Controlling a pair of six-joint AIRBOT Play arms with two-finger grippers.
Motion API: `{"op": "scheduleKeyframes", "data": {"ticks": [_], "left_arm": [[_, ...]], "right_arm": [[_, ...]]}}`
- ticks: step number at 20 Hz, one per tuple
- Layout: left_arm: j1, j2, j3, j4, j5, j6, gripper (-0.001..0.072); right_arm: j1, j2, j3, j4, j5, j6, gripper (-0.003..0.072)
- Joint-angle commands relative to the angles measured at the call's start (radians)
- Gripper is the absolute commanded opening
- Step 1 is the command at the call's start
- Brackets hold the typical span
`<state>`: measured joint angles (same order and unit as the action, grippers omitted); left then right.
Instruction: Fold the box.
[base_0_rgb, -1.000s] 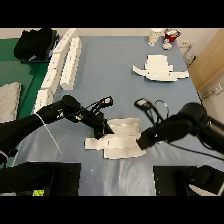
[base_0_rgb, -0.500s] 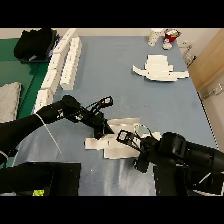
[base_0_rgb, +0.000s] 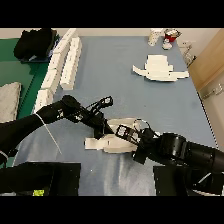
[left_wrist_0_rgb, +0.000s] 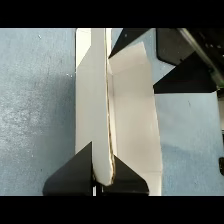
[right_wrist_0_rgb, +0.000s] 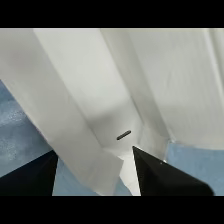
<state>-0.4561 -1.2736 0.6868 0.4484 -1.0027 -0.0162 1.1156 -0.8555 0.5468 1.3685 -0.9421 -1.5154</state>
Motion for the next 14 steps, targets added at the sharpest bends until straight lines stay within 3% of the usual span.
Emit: {"op": "scheduleKeyframes", "data": {"ticks": [1,7,10,14], "left_arm": [[0.001,-0.001,0.000,0.000,0.000,0.000,0.0012],[0.001,-0.001,0.000,0.000,0.000,0.000,0.0013],[0.001,-0.001,0.000,0.000,0.000,0.000,0.0013],[0.001,-0.001,0.000,0.000,0.000,0.000,0.0013]], "right_arm": [[-0.034,0.055,0.002,-0.037,-0.001,0.025,0.0720],[-0.150,0.066,0.002,0.023,-0.004,-0.116,0.0720],[-0.248,0.065,0.002,0.149,0.012,-0.349,0.0720],[-0.449,0.063,-0.002,0.426,0.030,-0.796,0.0720]]}}
